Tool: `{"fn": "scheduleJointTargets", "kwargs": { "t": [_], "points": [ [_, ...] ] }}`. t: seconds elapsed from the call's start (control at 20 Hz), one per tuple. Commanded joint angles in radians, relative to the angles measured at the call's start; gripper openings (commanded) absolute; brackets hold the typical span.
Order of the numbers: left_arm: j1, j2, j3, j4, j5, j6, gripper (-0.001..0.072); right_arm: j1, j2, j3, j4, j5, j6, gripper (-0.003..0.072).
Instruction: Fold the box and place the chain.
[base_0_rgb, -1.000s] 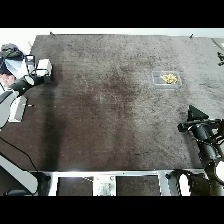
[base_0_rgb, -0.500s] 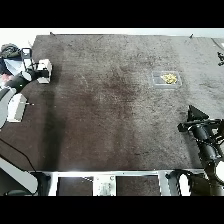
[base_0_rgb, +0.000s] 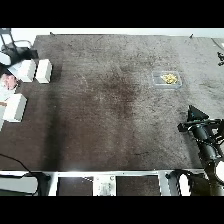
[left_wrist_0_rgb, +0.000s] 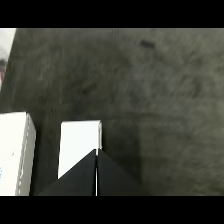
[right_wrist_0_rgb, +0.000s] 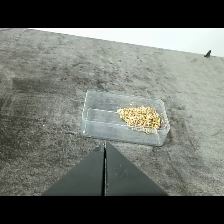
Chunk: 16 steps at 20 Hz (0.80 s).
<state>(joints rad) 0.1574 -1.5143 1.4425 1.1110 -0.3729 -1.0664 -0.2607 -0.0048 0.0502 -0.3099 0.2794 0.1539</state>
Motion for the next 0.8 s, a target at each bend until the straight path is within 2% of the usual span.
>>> {"fn": "scheduleJointTargets", "kwargs": {
  "t": [0.0, 0.2, 0.4, 0.6, 0.75],
  "points": [
    [-0.003, 0.205, -0.092, -0.227, 0.045, 0.162, 0.0009, 0.000, 0.000, 0.000, 0.000, 0.000, 0.000, 0.0010],
    [-0.040, 0.489, -0.337, -0.473, 0.074, 0.492, 0.0009, 0.000, 0.000, 0.000, 0.000, -0.004, 0.000, 0.0010],
    [-0.063, 0.754, -0.626, -0.657, 0.084, 0.710, 0.0008, 0.000, 0.000, 0.000, 0.000, -0.003, 0.000, 0.0010],
    [-0.063, 1.022, -0.907, -0.926, 0.072, 0.975, 0.0007, 0.000, 0.000, 0.000, 0.000, -0.004, 0.000, 0.0010],
    [-0.063, 1.224, -1.070, -1.014, 0.077, 1.050, 0.0007, 0.000, 0.000, 0.000, 0.000, -0.004, 0.000, 0.0010]
  ]
}}
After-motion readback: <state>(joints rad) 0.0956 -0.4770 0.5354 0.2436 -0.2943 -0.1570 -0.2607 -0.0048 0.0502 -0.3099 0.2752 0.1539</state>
